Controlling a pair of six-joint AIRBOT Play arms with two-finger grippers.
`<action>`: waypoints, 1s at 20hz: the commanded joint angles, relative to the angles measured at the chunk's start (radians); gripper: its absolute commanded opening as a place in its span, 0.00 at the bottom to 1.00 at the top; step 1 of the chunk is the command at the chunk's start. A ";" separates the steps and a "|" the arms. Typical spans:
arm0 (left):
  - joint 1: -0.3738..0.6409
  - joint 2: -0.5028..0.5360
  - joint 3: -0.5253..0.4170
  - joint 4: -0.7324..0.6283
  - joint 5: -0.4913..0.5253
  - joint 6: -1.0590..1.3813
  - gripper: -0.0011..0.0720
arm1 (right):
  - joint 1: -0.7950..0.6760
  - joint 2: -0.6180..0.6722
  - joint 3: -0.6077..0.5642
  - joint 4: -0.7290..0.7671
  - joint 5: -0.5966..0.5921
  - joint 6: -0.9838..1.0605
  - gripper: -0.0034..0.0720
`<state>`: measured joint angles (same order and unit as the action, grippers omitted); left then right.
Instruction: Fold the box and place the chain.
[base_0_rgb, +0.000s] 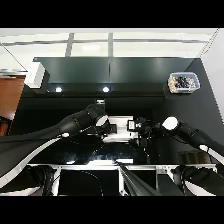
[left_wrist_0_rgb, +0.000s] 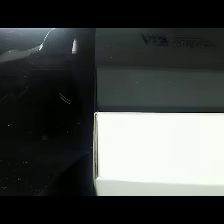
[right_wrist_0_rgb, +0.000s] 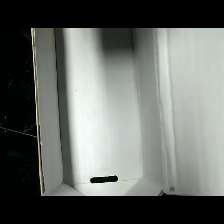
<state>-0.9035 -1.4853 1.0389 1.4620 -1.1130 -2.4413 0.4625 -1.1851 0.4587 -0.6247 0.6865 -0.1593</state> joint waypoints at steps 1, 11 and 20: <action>0.000 -0.001 0.001 -0.009 0.000 0.001 0.12 | 0.001 0.000 0.000 0.003 -0.002 0.002 0.30; 0.000 -0.001 0.001 0.000 -0.022 -0.001 0.05 | 0.001 0.000 0.000 0.003 0.000 0.002 0.30; 0.004 0.000 0.001 0.038 -0.048 0.038 0.05 | -0.012 0.149 0.000 -0.117 0.066 0.169 0.90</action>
<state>-0.9005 -1.4857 1.0393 1.4841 -1.1381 -2.4180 0.4583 -1.1011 0.4580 -0.6746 0.7055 -0.0502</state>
